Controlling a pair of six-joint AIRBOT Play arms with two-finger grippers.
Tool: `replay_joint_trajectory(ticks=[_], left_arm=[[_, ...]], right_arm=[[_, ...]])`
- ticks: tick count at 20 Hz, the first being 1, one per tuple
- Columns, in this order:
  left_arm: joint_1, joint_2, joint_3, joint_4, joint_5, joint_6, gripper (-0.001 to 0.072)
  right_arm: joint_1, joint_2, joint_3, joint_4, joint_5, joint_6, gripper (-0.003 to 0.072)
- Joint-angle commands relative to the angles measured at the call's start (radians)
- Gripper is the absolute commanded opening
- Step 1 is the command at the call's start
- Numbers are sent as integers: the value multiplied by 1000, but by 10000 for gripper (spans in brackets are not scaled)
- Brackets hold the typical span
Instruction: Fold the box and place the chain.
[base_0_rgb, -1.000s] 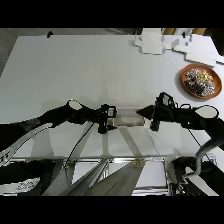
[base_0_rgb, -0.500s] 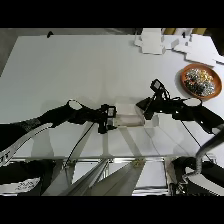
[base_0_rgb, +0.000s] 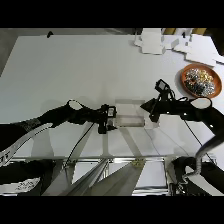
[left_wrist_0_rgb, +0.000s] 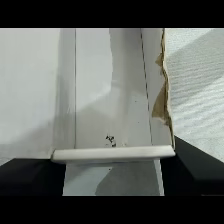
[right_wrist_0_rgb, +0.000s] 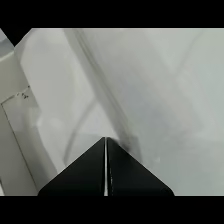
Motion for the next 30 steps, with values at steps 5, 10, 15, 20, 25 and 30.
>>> replay_joint_trajectory(ticks=[5,10,15,20,25,30], left_arm=[[0,0,0,-1,2,0,152],[0,0,0,-1,2,0,152],[0,0,0,-1,2,0,152],[0,0,0,-1,2,0,152],[0,0,0,-1,2,0,152],[0,0,0,-1,2,0,152]], right_arm=[[-37,122,0,-361,121,-50,17],[71,72,-2,-423,138,-237,164],[77,-41,-2,-417,124,-362,179],[74,-79,-2,-357,100,-396,128],[74,-88,-2,-325,78,-393,111],[74,-91,-3,-224,79,-430,112]])
